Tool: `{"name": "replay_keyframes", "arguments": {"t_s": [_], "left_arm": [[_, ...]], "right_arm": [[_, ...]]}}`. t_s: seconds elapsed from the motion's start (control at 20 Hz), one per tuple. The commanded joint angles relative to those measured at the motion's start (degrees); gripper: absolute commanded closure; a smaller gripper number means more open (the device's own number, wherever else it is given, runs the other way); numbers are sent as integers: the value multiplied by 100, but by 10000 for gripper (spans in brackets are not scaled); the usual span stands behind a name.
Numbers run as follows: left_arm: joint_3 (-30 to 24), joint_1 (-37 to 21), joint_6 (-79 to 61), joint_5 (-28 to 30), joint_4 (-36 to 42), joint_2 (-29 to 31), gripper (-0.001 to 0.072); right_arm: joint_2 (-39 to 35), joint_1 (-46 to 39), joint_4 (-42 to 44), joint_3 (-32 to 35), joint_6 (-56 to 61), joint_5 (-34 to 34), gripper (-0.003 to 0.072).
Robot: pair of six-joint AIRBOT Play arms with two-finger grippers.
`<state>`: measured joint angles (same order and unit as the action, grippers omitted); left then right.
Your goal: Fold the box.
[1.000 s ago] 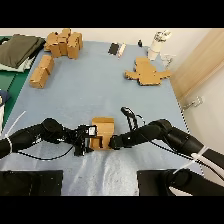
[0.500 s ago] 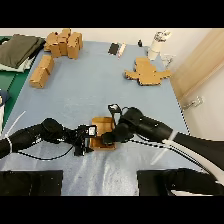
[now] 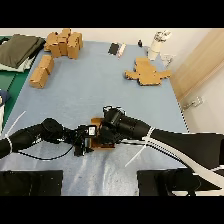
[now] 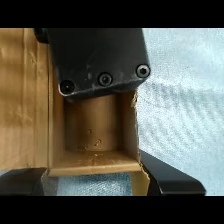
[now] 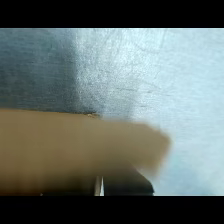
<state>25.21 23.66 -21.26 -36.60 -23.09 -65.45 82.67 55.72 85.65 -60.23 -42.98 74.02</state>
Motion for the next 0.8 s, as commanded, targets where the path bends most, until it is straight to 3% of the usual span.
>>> {"name": "replay_keyframes", "arguments": {"t_s": [0.0,0.05,0.1,0.15,0.35,0.6,0.75], "left_arm": [[2,-7,-20,4,-7,-4,162],[2,-7,-20,4,-7,-4,162],[2,-7,-20,4,-7,-4,162],[2,-7,-20,4,-7,-4,162],[2,-7,-20,4,-7,-4,162],[2,-7,-20,7,-7,-4,162],[2,-7,-20,7,-7,-4,162]], "right_arm": [[48,46,66,-31,50,-26,676],[35,44,125,-37,50,-20,544],[7,44,162,-42,50,-17,312],[-46,44,223,-42,50,17,178],[-544,33,286,-74,142,153,176],[-1517,-184,101,-76,310,1058,177],[-1998,-828,-671,111,173,1176,377]]}}
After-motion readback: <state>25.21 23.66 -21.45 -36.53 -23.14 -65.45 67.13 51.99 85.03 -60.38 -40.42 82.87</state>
